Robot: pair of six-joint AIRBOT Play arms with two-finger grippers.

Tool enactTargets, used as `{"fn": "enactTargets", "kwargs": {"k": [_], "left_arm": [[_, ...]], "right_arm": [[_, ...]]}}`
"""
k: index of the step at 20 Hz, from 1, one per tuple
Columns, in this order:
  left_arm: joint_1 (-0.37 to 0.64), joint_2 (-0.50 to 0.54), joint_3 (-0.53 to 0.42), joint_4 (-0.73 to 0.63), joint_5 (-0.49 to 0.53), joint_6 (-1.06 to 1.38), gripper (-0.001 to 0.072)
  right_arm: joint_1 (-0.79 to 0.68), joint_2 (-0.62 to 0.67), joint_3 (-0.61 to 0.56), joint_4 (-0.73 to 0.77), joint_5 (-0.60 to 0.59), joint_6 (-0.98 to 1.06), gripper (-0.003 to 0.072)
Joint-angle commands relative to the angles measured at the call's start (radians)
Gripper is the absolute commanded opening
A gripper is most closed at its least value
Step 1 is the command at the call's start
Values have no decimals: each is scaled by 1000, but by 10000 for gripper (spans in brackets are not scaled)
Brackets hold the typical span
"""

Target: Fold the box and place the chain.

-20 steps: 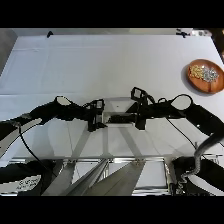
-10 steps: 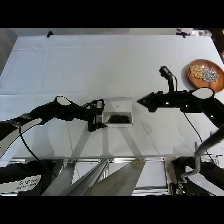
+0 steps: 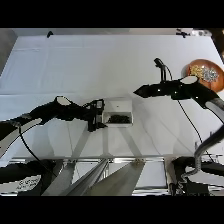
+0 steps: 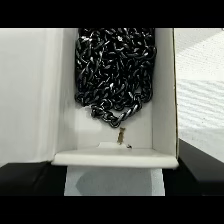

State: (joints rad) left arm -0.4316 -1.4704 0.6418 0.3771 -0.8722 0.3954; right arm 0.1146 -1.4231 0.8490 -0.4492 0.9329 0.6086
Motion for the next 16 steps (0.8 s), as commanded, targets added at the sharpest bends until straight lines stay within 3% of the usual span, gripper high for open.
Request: {"fn": "enactTargets", "kwargs": {"k": [1, 6, 12, 14, 16], "left_arm": [[0, 1, 0, 0, 0, 0, 276], [0, 1, 0, 0, 0, 0, 276], [0, 1, 0, 0, 0, 0, 276], [0, 1, 0, 0, 0, 0, 276], [0, 1, 0, 0, 0, 0, 276]], "right_arm": [[79, -48, 35, -148, 9, 11, 9], [123, -29, 35, -179, 33, -27, 7], [124, 81, 35, -182, 85, -156, 16], [138, 98, 35, -185, 116, -203, 63], [178, 99, 35, -195, 150, -248, 63]]}}
